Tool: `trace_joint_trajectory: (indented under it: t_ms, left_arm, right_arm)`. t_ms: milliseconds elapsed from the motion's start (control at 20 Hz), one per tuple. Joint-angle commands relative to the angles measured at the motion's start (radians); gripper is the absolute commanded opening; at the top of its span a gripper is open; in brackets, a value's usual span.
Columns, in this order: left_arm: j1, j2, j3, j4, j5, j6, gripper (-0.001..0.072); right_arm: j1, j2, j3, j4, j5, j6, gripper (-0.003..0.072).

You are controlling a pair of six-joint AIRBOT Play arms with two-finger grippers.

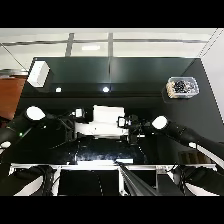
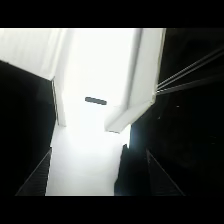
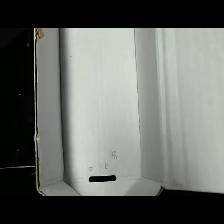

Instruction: Fold the box and place the chain.

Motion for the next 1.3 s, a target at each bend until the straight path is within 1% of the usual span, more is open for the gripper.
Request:
trace_joint_trajectory:
  t_ms: [0, 100, 250, 350, 450, 500, 550, 600, 650, 700, 900, 1000, 1250]
  left_arm:
    - [-0.036, -0.057, 0.008, -0.027, 0.076, 0.064, 0.0681]
    - [-0.036, -0.079, 0.018, -0.032, 0.075, 0.130, 0.0681]
    - [-0.036, -0.089, 0.026, -0.040, 0.075, 0.159, 0.0681]
    - [-0.036, -0.097, 0.026, -0.085, 0.068, 0.200, 0.0676]
    - [-0.036, -0.100, 0.026, -0.113, 0.059, 0.208, 0.0590]
    - [-0.036, -0.100, 0.026, -0.101, 0.050, 0.208, 0.0584]
    - [-0.036, -0.100, 0.026, -0.098, 0.040, 0.207, 0.0492]
    - [-0.036, -0.100, 0.026, -0.099, 0.030, 0.207, 0.0447]
    - [-0.036, -0.100, 0.026, -0.108, 0.022, 0.207, 0.0431]
    - [-0.036, -0.100, 0.026, -0.115, 0.017, 0.204, 0.0387]
    - [-0.038, -0.100, 0.026, -0.132, 0.018, 0.201, 0.0383]
    - [-0.047, -0.101, 0.026, -0.132, 0.020, 0.201, 0.0347]
    - [-0.077, -0.117, 0.026, -0.136, 0.026, 0.161, 0.0347]
  right_arm:
    - [0.000, 0.000, 0.000, 0.000, 0.000, 0.000, 0.0533]
    - [0.000, 0.000, 0.000, 0.000, 0.001, 0.000, 0.0533]
    - [0.000, 0.000, 0.000, 0.000, 0.000, 0.000, 0.0533]
    - [0.000, 0.000, 0.000, 0.000, 0.000, 0.000, 0.0533]
    - [0.000, 0.000, 0.000, 0.000, 0.000, 0.000, 0.0533]
    - [0.000, 0.000, 0.000, 0.000, 0.000, 0.000, 0.0533]
    - [0.000, 0.000, 0.000, 0.000, 0.000, 0.000, 0.0533]
    - [0.000, 0.000, 0.000, 0.000, 0.000, 0.000, 0.0533]
    - [0.000, 0.000, 0.000, 0.000, 0.000, 0.000, 0.0533]
    - [0.000, 0.000, 0.000, 0.000, 0.000, 0.000, 0.0533]
    - [0.000, 0.000, 0.000, 0.000, 0.000, 0.000, 0.0533]
    - [0.000, 0.000, 0.000, 0.000, 0.000, 0.000, 0.0533]
    - [0.000, 0.000, 0.000, 0.000, 0.000, 0.000, 0.0533]
